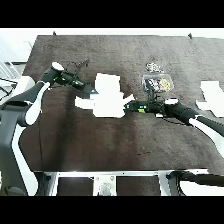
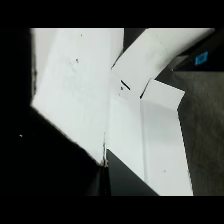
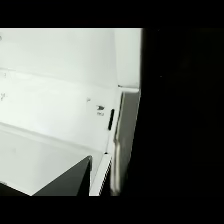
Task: Fold the box and place the chain.
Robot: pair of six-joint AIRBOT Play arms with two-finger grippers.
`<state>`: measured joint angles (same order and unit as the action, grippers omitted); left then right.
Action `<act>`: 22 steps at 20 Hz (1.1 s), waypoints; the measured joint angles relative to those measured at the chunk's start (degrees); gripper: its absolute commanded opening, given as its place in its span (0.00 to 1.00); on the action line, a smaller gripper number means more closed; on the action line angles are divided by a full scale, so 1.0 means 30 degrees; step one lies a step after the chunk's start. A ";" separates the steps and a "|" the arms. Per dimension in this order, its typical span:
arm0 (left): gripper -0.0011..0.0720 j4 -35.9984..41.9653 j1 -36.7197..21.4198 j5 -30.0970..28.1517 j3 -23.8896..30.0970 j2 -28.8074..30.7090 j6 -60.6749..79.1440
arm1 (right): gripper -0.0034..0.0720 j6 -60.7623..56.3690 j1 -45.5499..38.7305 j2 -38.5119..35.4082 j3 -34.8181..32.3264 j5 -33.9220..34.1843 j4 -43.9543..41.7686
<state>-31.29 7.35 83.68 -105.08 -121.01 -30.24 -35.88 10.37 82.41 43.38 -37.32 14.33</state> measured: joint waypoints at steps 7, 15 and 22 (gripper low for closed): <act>0.03 -0.0124 0.0000 0.1362 0.0000 0.1005 0.5552 | 0.44 0.0036 -0.3045 -0.1800 -0.0022 -0.1690 -0.0022; 0.03 0.0342 0.0000 -0.0321 0.3679 0.3767 1.0244 | 0.44 0.0058 -0.4408 -0.2739 -0.0488 -0.2761 -0.0102; 0.03 0.1814 -0.0007 -0.4648 0.8437 0.5544 1.4892 | 0.44 0.0058 -0.4524 -0.2798 -0.1282 -0.2856 -0.0117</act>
<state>-25.85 7.33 69.73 -79.77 -104.38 14.44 -35.70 -3.20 74.02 39.53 -45.89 13.98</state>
